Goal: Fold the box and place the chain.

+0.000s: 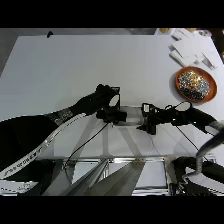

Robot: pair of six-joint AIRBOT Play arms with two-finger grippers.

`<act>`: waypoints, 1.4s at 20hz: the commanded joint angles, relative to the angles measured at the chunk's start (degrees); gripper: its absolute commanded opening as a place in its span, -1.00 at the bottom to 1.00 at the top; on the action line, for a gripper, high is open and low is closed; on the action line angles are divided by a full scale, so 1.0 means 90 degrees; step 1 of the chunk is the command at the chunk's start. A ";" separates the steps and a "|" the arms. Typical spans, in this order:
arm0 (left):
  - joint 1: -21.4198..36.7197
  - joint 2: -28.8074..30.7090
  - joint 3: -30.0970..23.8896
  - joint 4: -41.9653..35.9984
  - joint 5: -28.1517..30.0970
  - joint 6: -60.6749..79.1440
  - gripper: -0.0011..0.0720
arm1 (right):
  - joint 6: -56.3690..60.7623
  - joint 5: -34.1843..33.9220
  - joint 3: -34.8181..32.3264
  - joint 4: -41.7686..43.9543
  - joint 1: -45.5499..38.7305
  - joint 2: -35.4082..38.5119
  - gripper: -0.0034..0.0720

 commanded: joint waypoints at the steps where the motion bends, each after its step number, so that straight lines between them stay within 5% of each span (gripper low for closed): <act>1: 0.0002 0.0002 0.0005 0.0046 -0.0182 -0.0010 -0.59 | 0.0005 0.0000 0.0002 0.0005 -0.0002 0.0005 -0.23; 6: 0.0000 -0.0007 0.0005 0.0063 -0.0180 -0.0022 -0.96 | 0.0005 0.0000 0.0002 0.0005 -0.0002 0.0005 -0.23; 12: 0.0000 -0.0007 0.0005 0.0066 -0.0175 -0.0022 -0.59 | 0.0005 0.0002 0.0002 0.0005 -0.0002 0.0005 -0.23; 13: 0.0000 -0.0007 0.0005 0.0066 -0.0175 -0.0022 -0.89 | 0.0005 0.0000 0.0000 0.0005 -0.0002 0.0005 -0.23; 16: 0.0000 -0.0007 0.0005 0.0066 -0.0155 -0.0019 -0.96 | 0.0005 0.0000 0.0000 0.0005 -0.0002 0.0005 -0.23; 18: 0.0002 0.0015 0.0005 0.0063 -0.0124 -0.0017 -0.85 | 0.0005 0.0002 0.0000 0.0005 -0.0002 0.0005 -0.23; 20: 0.0032 0.0109 0.0005 0.0066 -0.0126 0.0024 -0.40 | 0.0005 0.0000 0.0002 0.0005 -0.0002 0.0005 -0.23; 28: 0.0554 0.1299 0.0005 -0.0478 -0.0454 0.1965 -0.40 | 0.0005 0.0002 0.0002 0.0005 -0.0002 0.0005 -0.23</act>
